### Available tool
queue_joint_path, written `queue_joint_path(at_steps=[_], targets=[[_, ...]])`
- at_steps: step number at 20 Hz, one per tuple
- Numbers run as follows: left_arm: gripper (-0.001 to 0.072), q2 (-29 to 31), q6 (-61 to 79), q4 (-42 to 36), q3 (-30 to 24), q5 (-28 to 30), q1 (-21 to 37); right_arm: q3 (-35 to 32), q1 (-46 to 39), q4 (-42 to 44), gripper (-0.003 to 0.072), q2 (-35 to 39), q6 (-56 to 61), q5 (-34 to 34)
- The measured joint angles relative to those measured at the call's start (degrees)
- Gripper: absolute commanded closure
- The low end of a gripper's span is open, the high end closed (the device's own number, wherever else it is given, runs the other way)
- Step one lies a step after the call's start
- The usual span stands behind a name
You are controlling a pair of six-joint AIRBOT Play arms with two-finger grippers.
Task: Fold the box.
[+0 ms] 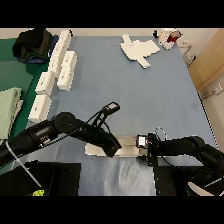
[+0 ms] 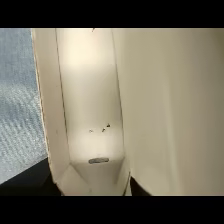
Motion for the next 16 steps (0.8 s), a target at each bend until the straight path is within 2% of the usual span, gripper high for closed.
queue_joint_path(at_steps=[4, 11, 16], targets=[[0.0695, -6.2, -1.3, -2.0, 2.3, 3.8, 3.7, 0.0, 0.0, 0.0, 0.0176, 0.0, 0.0, 0.0], [0.0695, -18.9, -2.8, -3.0, 3.1, 4.3, 9.6, 0.0, 0.0, 0.0, 0.0176, 0.0, 0.2, 0.0], [0.0696, -21.6, -0.9, -2.8, 4.1, 3.8, 10.3, 0.0, 0.0, 0.0, 0.0176, 0.0, 0.1, 0.0]])
